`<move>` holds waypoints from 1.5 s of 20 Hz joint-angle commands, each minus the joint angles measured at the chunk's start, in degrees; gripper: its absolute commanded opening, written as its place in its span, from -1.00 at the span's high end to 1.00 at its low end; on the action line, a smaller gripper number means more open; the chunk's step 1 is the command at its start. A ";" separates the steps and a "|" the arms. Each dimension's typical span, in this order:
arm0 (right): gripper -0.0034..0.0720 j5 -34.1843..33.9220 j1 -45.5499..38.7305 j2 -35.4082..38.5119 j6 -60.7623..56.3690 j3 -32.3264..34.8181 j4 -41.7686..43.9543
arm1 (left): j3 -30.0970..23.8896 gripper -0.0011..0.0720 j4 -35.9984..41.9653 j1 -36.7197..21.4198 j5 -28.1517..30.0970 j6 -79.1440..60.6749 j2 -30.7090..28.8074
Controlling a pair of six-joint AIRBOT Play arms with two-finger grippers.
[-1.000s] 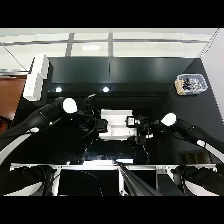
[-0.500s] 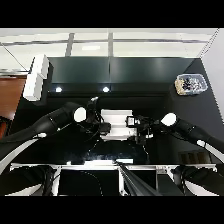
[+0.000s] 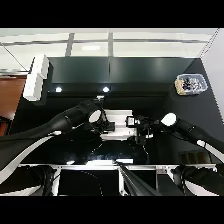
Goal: Fold the box and place the chain.
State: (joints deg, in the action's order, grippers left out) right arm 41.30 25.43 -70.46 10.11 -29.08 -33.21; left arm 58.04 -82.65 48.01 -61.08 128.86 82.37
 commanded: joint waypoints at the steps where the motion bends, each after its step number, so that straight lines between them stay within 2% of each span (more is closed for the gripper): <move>1: 0.40 0.04 -0.02 0.00 0.00 0.02 -0.02 | 1.53 0.20 -0.61 0.74 -1.16 2.10 1.60; 10: 0.40 0.04 -0.02 0.00 0.00 0.02 -0.02 | 1.53 0.22 -2.12 1.77 -2.97 6.84 2.29; 11: 0.40 0.04 -0.02 0.00 0.00 0.02 -0.02 | 1.53 0.27 -2.12 1.77 -3.37 6.88 2.29; 12: 0.40 0.04 -0.02 0.00 0.00 0.02 -0.02 | 1.53 0.56 -2.12 1.77 -3.52 6.84 2.29; 13: 0.40 0.02 -0.02 0.00 0.00 0.02 -0.02 | 1.53 0.63 -2.12 1.77 -3.23 6.86 2.29; 15: 0.40 0.04 -0.02 0.00 0.00 0.02 -0.02 | 1.55 0.90 -1.99 1.77 -3.04 7.43 2.29; 19: 0.40 0.04 -0.02 0.00 0.00 0.02 -0.02 | 1.57 0.89 -1.90 1.77 -2.89 8.13 2.29; 20: 0.40 0.02 -0.02 0.00 0.00 0.02 -0.02 | 1.75 0.85 -1.92 1.77 -2.93 8.11 2.29; 21: 0.40 0.02 -0.02 0.00 0.00 0.02 0.00 | 2.03 0.59 -1.99 1.75 -2.91 8.09 2.29; 22: 0.40 0.02 -0.02 0.00 0.00 0.02 -0.02 | 2.36 0.14 -2.19 1.73 -2.91 8.09 2.29; 23: 0.40 0.02 -0.02 0.00 0.00 0.02 -0.02 | 2.58 -0.09 -2.16 1.64 -2.91 8.09 2.29; 30: 0.40 0.02 -0.02 0.00 0.00 0.02 0.00 | 2.56 -0.08 -2.23 1.66 -2.93 8.13 3.34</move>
State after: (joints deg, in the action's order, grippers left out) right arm 41.32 25.43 -70.46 10.13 -29.08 -33.23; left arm 60.53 -84.84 49.71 -64.10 136.90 85.14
